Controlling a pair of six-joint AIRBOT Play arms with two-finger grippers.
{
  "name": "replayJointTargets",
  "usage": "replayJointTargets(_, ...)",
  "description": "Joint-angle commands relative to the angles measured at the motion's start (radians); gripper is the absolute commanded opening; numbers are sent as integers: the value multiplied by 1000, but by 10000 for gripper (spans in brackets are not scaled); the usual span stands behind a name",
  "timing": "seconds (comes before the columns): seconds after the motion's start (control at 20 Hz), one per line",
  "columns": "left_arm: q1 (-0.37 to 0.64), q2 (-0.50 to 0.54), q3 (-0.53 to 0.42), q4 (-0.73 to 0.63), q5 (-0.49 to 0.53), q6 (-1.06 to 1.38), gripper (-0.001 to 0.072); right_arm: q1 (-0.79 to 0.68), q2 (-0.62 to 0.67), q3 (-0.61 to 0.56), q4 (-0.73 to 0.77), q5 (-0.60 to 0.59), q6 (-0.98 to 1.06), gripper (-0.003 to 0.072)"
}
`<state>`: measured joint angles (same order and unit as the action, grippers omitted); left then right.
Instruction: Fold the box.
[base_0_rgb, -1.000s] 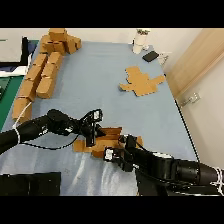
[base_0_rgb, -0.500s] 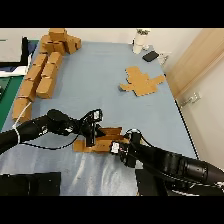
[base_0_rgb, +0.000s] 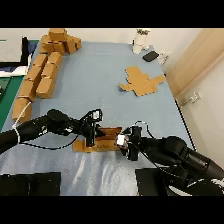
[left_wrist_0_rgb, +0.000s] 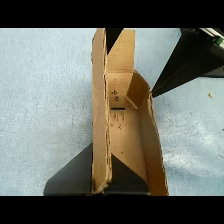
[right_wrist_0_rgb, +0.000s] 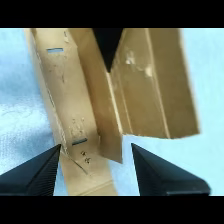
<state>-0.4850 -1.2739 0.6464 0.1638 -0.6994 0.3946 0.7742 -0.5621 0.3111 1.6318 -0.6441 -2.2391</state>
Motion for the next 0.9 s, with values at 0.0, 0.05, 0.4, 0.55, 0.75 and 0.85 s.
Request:
replayJointTargets(0.0, 0, 0, 0, 0, 0, 0, 11, -121, -28, -1, 225, -4, -261, 720)
replayJointTargets(0.05, 0, 0, 0, 0, 0, 0, 11, -151, -47, -1, 288, -6, -327, 720)
replayJointTargets(0.4, 0, 0, 0, 0, 0, 0, 11, -272, -205, 38, 521, -36, -636, 720)
replayJointTargets(0.55, -1, 0, 0, 0, 0, 0, 11, -289, -267, 62, 545, -94, -688, 720)
replayJointTargets(0.75, -1, 0, 0, 0, 0, 0, 11, -288, -308, 64, 548, -119, -686, 720)
replayJointTargets(0.85, -1, 0, 0, 0, 0, 0, 11, -288, -293, 64, 542, -119, -686, 720)
